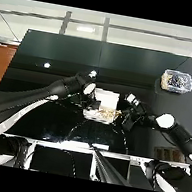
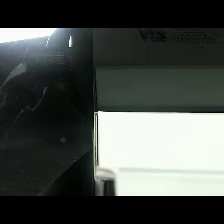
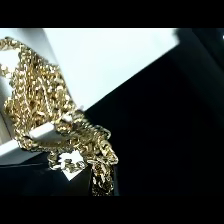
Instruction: Fold the box and place the chain.
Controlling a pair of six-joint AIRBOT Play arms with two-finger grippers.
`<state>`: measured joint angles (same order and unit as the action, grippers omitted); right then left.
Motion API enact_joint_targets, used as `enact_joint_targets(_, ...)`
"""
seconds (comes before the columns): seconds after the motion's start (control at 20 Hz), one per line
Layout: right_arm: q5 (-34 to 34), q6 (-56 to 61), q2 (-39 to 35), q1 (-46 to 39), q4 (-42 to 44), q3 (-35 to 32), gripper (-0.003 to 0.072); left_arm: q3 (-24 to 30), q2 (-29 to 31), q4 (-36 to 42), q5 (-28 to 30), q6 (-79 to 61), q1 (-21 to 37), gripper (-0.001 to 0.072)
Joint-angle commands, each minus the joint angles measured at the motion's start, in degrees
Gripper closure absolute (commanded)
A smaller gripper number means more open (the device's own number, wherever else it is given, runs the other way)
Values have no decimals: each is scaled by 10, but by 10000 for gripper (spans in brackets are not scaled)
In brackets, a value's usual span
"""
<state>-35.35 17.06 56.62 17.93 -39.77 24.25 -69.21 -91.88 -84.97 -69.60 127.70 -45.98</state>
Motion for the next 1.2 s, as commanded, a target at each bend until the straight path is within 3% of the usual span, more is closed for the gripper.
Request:
enact_joint_targets(0.0, -174, 151, -45, -33, -104, 73, 672, 0, 0, 0, -1, 0, 0, 681)
enact_joint_targets(0.15, -267, 212, -101, -57, -107, 165, 672, 0, 0, 0, -1, 0, 0, 681)
enact_joint_targets(0.35, -315, 286, -130, -64, -93, 294, 672, 0, 0, 0, -1, 0, 0, 681)
enact_joint_targets(0.45, -324, 295, -130, -64, -36, 337, 672, 0, 0, 0, -1, 0, 0, 681)
enact_joint_targets(0.7, -316, 299, -116, -62, 113, 346, 672, 0, 0, 0, -1, 0, 0, 681)
enact_joint_targets(1.15, -273, 316, -24, 17, 84, 317, 672, 0, 0, 0, -1, 0, 0, 681)
